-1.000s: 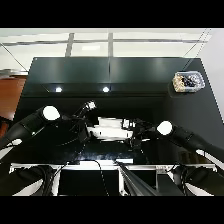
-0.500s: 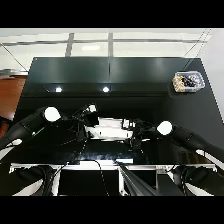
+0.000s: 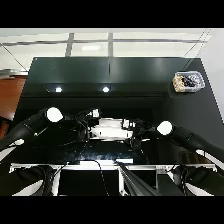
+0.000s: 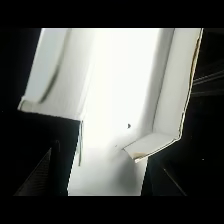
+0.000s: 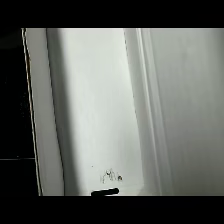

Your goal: Fold the box and place the chain.

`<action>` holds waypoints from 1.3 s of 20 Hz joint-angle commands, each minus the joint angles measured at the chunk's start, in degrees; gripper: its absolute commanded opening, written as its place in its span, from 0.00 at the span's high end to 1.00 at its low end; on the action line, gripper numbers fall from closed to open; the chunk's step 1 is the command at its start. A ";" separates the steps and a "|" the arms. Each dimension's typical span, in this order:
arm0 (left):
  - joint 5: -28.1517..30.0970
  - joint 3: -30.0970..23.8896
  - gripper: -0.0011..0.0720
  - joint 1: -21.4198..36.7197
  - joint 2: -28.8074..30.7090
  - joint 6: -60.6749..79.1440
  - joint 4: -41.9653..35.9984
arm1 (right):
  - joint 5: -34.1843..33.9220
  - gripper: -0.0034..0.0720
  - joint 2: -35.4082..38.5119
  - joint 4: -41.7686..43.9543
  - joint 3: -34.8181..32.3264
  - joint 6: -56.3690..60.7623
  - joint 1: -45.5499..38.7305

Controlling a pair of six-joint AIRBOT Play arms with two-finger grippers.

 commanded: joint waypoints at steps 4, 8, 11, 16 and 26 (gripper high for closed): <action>-0.07 0.00 0.30 -0.42 -0.31 1.44 -1.77 | -0.02 0.40 0.00 0.00 -0.04 0.00 0.04; -1.33 0.02 0.51 -0.42 -0.31 1.42 -2.03 | 0.00 0.40 0.00 0.00 -0.04 0.00 0.04; -2.23 0.02 0.51 -0.39 -0.31 1.46 -5.66 | 0.00 0.40 0.00 0.00 -0.02 0.00 0.02; -3.69 0.02 0.51 -0.39 -0.31 1.44 -7.54 | 0.00 0.40 0.00 0.00 -0.02 0.00 0.04; -1.29 0.02 0.62 -3.72 -0.31 1.44 -9.94 | 0.00 0.40 0.00 0.00 -0.02 0.00 0.04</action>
